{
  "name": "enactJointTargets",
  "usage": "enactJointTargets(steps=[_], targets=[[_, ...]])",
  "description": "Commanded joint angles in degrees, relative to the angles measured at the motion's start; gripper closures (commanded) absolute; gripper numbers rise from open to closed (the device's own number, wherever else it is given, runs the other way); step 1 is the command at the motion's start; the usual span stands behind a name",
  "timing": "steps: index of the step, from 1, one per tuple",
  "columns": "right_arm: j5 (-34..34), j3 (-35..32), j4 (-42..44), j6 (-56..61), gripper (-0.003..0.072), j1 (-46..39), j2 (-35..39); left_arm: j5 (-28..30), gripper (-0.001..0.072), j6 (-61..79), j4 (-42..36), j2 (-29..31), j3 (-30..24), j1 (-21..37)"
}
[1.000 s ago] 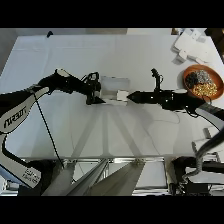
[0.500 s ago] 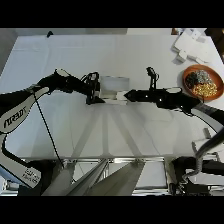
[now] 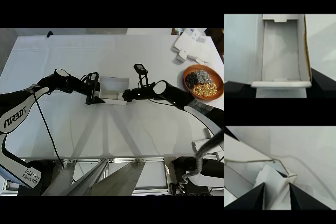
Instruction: Fold the box and place the chain.
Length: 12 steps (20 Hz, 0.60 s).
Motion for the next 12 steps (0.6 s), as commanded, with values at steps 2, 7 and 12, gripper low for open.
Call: enactJointTargets(steps=[2, 7, 12], targets=[[5.0, 6.0, -20.9, 19.5, 0.0340, 2.5, 0.1, 0.2, 0.0273, 0.0, 0.2, 0.0, 0.0, 0.0], [13.1, 10.6, -33.7, 30.5, 0.0339, 5.1, -0.2, 0.2, 0.0273, 0.0, 0.2, 0.0, 0.0, 0.0], [15.6, 11.3, -34.1, 30.5, 0.0338, 7.1, -0.4, 0.2, 0.0273, 0.0, 0.2, 0.0, 0.0, 0.0]])
